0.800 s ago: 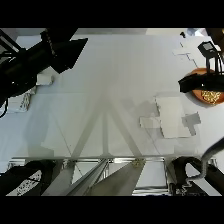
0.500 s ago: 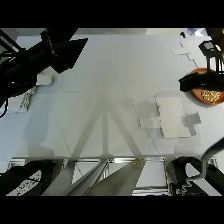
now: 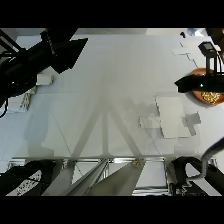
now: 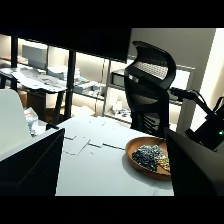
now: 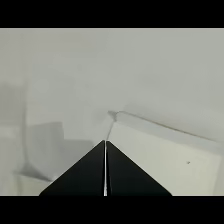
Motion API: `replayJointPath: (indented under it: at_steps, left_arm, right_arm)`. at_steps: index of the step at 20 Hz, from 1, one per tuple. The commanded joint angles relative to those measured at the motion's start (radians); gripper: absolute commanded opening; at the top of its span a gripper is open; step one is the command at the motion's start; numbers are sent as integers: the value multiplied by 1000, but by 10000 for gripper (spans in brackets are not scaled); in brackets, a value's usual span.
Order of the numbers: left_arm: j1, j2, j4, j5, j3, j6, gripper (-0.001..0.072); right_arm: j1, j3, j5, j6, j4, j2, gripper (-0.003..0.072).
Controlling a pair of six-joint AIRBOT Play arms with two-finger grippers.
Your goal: Fold the box and place the chain.
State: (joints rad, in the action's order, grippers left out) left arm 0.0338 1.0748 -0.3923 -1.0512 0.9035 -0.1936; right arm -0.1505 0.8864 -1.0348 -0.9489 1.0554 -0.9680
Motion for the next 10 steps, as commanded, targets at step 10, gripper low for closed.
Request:
replayJointPath:
  at_steps: [10]
  left_arm:
    - [0,0,0,0,0,0,695]
  right_arm:
    - [0,151,-423,-50,71,173,259]
